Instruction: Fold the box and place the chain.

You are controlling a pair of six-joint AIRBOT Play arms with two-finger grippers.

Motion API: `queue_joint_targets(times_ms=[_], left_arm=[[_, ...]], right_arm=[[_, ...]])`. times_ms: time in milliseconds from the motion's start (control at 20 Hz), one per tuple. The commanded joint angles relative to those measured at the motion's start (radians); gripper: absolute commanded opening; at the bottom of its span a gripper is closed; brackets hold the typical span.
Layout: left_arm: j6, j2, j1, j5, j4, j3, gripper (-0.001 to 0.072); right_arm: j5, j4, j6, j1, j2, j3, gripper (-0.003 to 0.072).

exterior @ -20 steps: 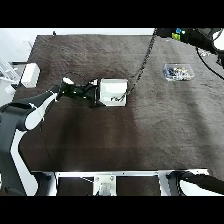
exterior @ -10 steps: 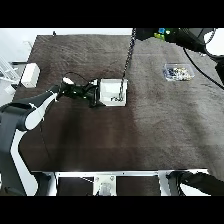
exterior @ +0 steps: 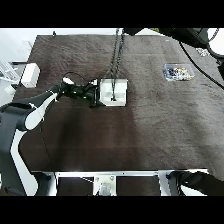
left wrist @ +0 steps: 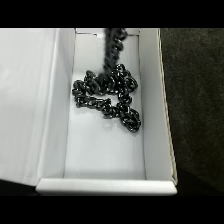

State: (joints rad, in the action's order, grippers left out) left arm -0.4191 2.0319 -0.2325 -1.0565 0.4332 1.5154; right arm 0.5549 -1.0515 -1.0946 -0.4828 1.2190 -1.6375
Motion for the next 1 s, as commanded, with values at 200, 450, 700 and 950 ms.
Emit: queue_joint_targets(times_ms=[200, 450, 700, 950], left_arm=[[0.000, 0.000, 0.000, 0.000, 0.000, 0.000, 0.0366], [0.000, 0.000, 0.000, 0.000, 0.000, 0.000, 0.0366], [0.000, 0.000, 0.000, 0.000, 0.000, 0.000, 0.0366], [0.000, 0.000, 0.000, 0.000, 0.000, 0.000, 0.0366]], right_arm=[[0.014, -0.001, 0.007, -0.008, 0.011, 0.033, 0.0011], [0.017, 0.000, 0.007, -0.008, 0.055, 0.041, 0.0011], [0.022, 0.000, 0.007, -0.006, 0.057, 0.124, 0.0012], [0.010, -0.001, 0.006, -0.005, 0.061, 0.237, 0.0012]])
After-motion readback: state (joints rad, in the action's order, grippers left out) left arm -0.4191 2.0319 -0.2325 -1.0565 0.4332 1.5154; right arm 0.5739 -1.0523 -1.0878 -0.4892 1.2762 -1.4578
